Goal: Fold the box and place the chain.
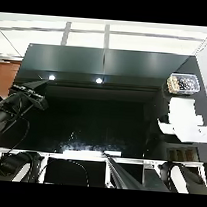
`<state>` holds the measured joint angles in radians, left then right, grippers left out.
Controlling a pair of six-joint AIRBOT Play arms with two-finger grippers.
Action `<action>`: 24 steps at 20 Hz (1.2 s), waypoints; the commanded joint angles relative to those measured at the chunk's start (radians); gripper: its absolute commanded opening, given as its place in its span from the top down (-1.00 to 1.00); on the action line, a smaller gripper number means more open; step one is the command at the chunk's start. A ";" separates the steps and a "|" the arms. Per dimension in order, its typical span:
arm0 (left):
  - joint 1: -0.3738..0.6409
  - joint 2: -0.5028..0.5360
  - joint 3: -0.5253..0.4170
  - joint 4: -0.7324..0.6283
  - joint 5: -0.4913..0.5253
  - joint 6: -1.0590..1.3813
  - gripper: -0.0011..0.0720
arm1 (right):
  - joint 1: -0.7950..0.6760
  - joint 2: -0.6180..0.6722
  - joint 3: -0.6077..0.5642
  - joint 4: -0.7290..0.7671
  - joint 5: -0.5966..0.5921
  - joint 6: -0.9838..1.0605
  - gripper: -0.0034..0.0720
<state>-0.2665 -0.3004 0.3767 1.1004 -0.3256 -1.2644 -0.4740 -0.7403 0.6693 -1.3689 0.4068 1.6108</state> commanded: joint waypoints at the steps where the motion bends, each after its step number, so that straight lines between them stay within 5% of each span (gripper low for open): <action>1: -0.001 -0.027 0.000 -0.002 0.059 0.000 0.89 | -0.362 -0.231 0.166 0.004 0.299 -0.023 0.88; 3: -0.001 -0.069 -0.002 -0.002 0.054 0.000 0.74 | -0.481 -0.381 0.267 0.004 0.513 -0.036 0.71; 4: -0.001 -0.093 -0.002 -0.004 0.054 0.000 0.06 | -0.518 -0.455 0.318 0.008 0.596 -0.059 -0.04; 5: -0.002 -0.119 -0.002 -0.010 0.055 -0.001 -0.99 | -0.537 -0.517 0.367 0.019 0.671 -0.141 -0.84; 6: -0.002 -0.140 -0.001 -0.013 0.040 -0.001 -0.97 | -0.545 -0.578 0.419 0.027 0.746 -0.247 -0.98; 11: -0.002 -0.187 0.002 -0.013 -0.115 0.000 -0.97 | -0.544 -0.805 0.612 0.029 0.963 -0.563 -0.98; 17: -0.002 -0.187 0.002 -0.065 -0.125 -0.001 -0.97 | -0.544 -0.914 0.628 0.153 1.052 -0.723 -0.89; 18: -0.002 -0.187 0.002 -0.066 -0.125 -0.001 -0.97 | -0.544 -0.916 0.628 0.153 1.046 -0.739 -0.75; 19: -0.002 -0.187 0.002 -0.066 -0.125 -0.001 -0.97 | -0.544 -0.915 0.629 0.158 1.039 -0.740 -0.32; 20: -0.002 -0.187 0.002 -0.066 -0.125 -0.001 -0.97 | -0.545 -0.915 0.629 0.165 1.046 -0.740 -0.14; 21: -0.002 -0.187 0.002 -0.066 -0.125 -0.001 -0.97 | -0.544 -0.915 0.629 0.165 1.061 -0.740 0.52; 22: -0.002 -0.187 0.002 -0.066 -0.125 -0.001 -0.97 | -0.544 -0.914 0.628 0.169 1.078 -0.740 0.78; 24: -0.002 -0.187 0.002 -0.066 -0.126 -0.001 -0.97 | -0.544 -0.906 0.626 0.213 1.108 -0.740 0.77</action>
<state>-0.2676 -0.4870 0.3779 1.0386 -0.4488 -1.2652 -1.0176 -1.6474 1.2953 -1.2022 1.4677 0.8860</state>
